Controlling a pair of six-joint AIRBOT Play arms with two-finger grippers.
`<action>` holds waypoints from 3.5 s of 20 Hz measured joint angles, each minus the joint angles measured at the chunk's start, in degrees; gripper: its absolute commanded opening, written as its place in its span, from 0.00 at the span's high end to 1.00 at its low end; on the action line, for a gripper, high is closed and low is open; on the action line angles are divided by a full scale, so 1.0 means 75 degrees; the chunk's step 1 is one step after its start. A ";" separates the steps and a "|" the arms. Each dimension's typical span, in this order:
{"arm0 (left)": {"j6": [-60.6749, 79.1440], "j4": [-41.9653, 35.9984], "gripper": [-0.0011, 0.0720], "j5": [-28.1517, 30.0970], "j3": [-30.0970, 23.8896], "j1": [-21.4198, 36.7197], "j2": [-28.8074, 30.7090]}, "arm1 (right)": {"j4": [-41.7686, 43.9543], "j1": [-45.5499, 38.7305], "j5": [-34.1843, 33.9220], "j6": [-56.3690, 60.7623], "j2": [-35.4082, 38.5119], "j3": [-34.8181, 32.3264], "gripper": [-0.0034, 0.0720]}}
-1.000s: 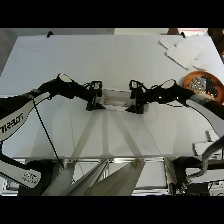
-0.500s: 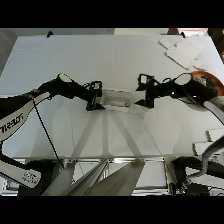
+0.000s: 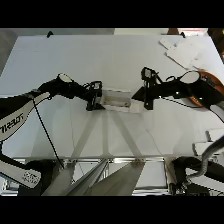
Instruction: Fold the box and place the chain.
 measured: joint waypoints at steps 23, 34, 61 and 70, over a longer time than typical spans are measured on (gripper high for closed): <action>0.0000 0.0003 0.47 0.0000 0.0000 0.0000 0.0000 | -0.0889 0.0481 -0.1711 0.1553 0.0460 0.0006 0.94; 0.0000 0.0003 0.47 0.0000 0.0000 0.0000 0.0000 | -0.3101 0.0449 -0.0731 0.1626 0.0189 -0.0463 0.53; -0.0020 -0.0003 0.47 0.0012 0.0000 -0.0003 0.0003 | -0.0262 0.0810 -0.1781 -0.1335 -0.1271 -0.0525 0.71; -0.0029 -0.0009 0.47 -0.0015 0.0000 -0.0003 0.0003 | 0.0251 0.0822 -0.2057 -0.1250 -0.1271 -0.0525 0.94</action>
